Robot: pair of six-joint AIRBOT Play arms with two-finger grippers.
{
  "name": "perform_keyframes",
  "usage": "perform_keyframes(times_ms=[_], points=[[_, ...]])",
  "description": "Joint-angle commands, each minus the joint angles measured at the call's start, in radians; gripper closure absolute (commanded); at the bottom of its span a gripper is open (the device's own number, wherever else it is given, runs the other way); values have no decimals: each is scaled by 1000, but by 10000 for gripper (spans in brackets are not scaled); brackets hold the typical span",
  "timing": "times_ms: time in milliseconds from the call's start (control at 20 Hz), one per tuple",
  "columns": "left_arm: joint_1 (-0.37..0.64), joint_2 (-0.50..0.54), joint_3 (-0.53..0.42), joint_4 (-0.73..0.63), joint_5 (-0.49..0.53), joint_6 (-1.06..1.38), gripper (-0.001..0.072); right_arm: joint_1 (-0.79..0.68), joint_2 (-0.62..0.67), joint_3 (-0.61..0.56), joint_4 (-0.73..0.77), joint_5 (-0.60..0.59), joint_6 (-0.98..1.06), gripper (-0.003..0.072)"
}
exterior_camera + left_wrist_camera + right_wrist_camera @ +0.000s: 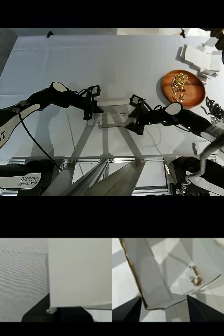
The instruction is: Fold the box and place the chain.
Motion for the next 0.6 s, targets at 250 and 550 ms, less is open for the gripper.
perform_keyframes(times_ms=[250,550], points=[[-1,-1,0,0,1,0,699,-43,-2,65,-119,-24,9,103],[-1,-1,0,0,0,0,699,-46,-3,68,-95,-37,-230,102]])
